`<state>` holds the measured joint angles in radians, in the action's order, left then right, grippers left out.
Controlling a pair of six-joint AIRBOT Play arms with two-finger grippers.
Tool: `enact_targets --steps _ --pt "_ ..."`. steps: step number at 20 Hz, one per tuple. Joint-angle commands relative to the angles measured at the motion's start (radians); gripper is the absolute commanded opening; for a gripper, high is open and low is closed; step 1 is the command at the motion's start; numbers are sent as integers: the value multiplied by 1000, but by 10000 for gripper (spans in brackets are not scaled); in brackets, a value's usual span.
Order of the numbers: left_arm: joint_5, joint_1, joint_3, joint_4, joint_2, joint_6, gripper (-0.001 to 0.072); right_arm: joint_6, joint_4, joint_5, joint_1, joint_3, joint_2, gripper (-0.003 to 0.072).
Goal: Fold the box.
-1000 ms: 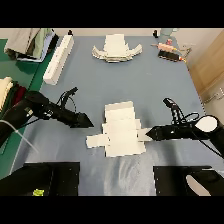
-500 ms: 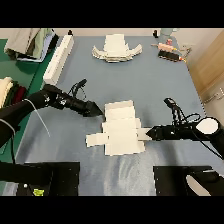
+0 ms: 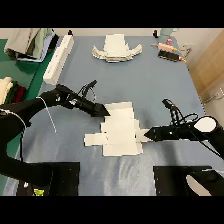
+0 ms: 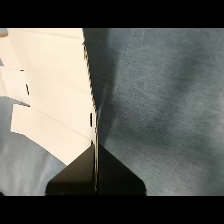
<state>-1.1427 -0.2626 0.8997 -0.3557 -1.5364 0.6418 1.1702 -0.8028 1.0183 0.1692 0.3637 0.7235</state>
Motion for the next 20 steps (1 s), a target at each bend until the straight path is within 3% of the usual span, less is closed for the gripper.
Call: enact_targets --steps 1,4,5,6,12,14,15,20 --pt "-41 -6 3 4 -4 -43 452 -6 11 6 1 0 53 0" --pt "-95 -6 3 2 -4 -64 452 -15 11 -2 1 0 68 0" --pt "-108 -8 3 3 -4 -74 418 -21 15 -2 1 0 68 0" --pt "-117 -13 3 3 -4 -90 279 -28 15 -1 1 0 68 0" --pt "-114 -58 3 -6 -4 -119 266 -47 22 5 1 0 68 0" --pt "-114 -58 3 -28 -4 -122 134 -47 22 5 1 0 68 0" --pt "-114 -58 3 -39 -4 -122 110 -48 22 4 1 0 68 1" --pt "-118 -58 3 -53 -4 -147 110 -53 22 1 1 0 68 1"
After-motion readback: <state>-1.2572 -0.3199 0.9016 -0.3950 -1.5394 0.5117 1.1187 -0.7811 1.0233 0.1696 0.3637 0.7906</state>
